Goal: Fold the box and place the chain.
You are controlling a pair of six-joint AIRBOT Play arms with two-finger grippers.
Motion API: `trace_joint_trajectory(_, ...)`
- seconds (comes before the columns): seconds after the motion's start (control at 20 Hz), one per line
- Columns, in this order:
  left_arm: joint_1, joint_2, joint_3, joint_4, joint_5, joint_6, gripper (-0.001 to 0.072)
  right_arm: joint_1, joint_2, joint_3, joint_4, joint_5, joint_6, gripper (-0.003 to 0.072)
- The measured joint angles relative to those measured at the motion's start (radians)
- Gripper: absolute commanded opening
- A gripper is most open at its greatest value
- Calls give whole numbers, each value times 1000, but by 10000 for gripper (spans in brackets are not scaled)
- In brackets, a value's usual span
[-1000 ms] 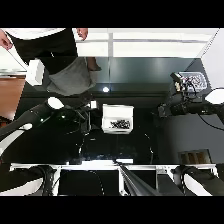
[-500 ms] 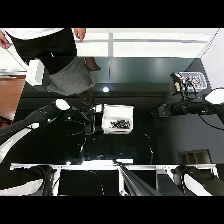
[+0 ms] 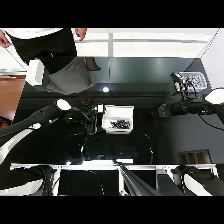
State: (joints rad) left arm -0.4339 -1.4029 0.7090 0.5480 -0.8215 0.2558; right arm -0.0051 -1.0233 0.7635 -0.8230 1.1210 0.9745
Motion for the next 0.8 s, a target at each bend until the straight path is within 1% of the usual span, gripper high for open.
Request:
trace_joint_trajectory(0.15, -5, -1, 0, -3, 2, 3, 460, 1, 0, 0, 0, -10, 0, 265)
trace_joint_trajectory(0.3, -6, -1, 0, -5, 6, 7, 460, 33, -5, 0, 2, -74, 3, 267)
trace_joint_trajectory(0.35, -7, -1, 0, -5, 7, 8, 460, 55, -10, 0, 7, -117, 13, 389)
trace_joint_trajectory(0.4, -7, -1, 0, -6, 8, 7, 460, 79, -18, 2, 19, -158, 23, 606)
trace_joint_trajectory(0.45, -7, -1, 0, -6, 9, 8, 461, 105, -30, 9, 39, -202, 29, 619)
trace_joint_trajectory(0.6, -7, -1, 0, -8, 14, 7, 461, 185, -105, 64, 89, -305, 41, 618)
trace_joint_trajectory(0.7, -7, -1, 0, -10, 18, 7, 460, 225, -174, 109, 115, -337, 45, 608)
trace_joint_trajectory(0.8, -7, -1, 0, -10, 21, 6, 461, 254, -233, 139, 136, -343, 27, 608)
